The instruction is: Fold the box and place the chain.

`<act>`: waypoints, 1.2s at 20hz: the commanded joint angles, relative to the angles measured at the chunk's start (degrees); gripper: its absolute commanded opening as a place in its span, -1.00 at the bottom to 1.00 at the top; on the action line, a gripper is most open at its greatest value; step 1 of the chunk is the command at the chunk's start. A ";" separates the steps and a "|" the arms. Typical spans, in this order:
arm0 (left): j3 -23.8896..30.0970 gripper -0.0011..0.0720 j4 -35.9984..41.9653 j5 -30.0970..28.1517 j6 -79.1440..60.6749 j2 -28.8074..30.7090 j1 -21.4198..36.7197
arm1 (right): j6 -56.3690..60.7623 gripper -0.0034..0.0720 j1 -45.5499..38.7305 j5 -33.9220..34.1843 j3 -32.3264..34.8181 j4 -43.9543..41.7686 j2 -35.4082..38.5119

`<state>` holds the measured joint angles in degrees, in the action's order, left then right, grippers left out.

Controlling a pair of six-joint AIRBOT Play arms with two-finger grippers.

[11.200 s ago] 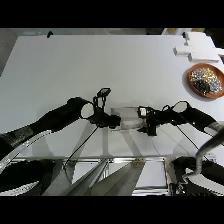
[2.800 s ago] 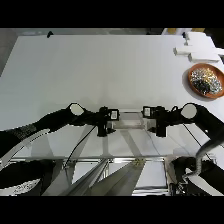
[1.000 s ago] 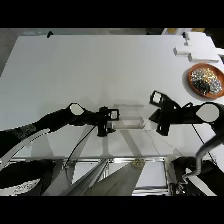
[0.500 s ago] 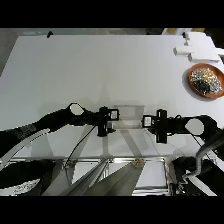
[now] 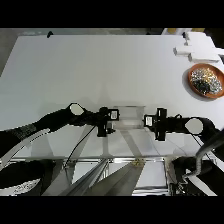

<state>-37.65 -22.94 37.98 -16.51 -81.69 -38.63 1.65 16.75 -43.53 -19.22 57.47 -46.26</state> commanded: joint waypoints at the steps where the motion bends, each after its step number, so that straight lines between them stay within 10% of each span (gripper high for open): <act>1: 0.00 -0.22 0.02 0.00 0.00 0.00 -0.02 | -6.62 -0.38 -0.33 -0.35 0.13 -3.72 -1.84; 14: 0.00 -0.22 0.02 0.00 0.00 0.00 -0.02 | -19.76 -0.51 -0.33 0.50 0.13 -22.53 -9.51; 18: 0.00 -0.22 0.02 0.00 -0.02 0.00 -0.02 | -22.43 0.01 -0.33 0.81 0.11 -27.58 -12.57; 24: 0.00 -0.22 0.00 0.00 -0.02 0.00 -0.02 | -13.14 -0.02 -0.50 0.90 0.11 -18.69 -10.43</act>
<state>-37.63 -22.90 38.00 -16.56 -81.69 -38.63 -17.74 16.36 -42.65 -19.14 33.67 -57.87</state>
